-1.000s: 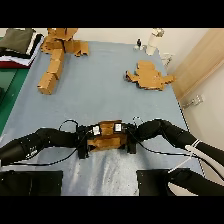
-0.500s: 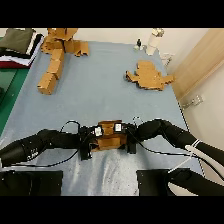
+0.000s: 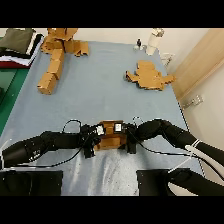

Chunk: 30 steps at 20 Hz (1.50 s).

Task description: Fold the box.

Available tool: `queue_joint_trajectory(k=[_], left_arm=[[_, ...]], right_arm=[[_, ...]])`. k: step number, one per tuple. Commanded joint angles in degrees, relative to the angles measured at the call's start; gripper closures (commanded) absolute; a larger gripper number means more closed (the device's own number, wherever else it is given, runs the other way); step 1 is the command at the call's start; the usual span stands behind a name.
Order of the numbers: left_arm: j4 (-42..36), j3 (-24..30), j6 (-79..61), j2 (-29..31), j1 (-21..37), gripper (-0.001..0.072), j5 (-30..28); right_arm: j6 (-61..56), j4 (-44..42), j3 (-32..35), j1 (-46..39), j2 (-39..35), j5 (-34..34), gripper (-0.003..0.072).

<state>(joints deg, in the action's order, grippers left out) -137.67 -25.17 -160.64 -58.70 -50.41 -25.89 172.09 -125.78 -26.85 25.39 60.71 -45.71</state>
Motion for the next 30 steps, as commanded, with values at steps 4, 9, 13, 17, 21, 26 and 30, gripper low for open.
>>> queue_joint_trajectory(k=[4,9,13,17,21,26,30], left_arm=[[-0.81,-0.24,-0.28,-0.72,-0.33,0.0695,2.45],[-0.81,-0.24,-0.28,-0.72,-0.33,0.0693,2.6],[-0.81,-0.24,-0.37,-0.72,-0.33,0.0238,2.99],[-0.79,-0.24,-0.46,-0.72,-0.33,0.0236,3.43],[-0.79,-0.24,-0.46,-0.72,-0.33,0.0235,3.41],[2.36,-0.24,-0.31,-0.37,-0.26,0.0685,1.97],[16.76,-0.26,13.97,2.93,0.13,0.0697,-3.93]], right_arm=[[-0.02,-0.02,0.02,0.02,-0.02,0.02,0.0086],[-0.02,0.0,0.02,0.02,-0.02,0.02,0.0086],[-0.02,-0.02,0.02,0.02,-0.02,0.02,0.0086],[-0.02,-0.02,0.02,0.02,-0.02,0.02,0.0086],[-0.02,-0.02,0.02,0.02,-0.02,0.02,0.0086],[-0.02,0.0,0.02,0.02,-0.02,0.02,0.0086],[-0.02,0.0,0.02,0.02,-0.02,0.02,0.0085]])
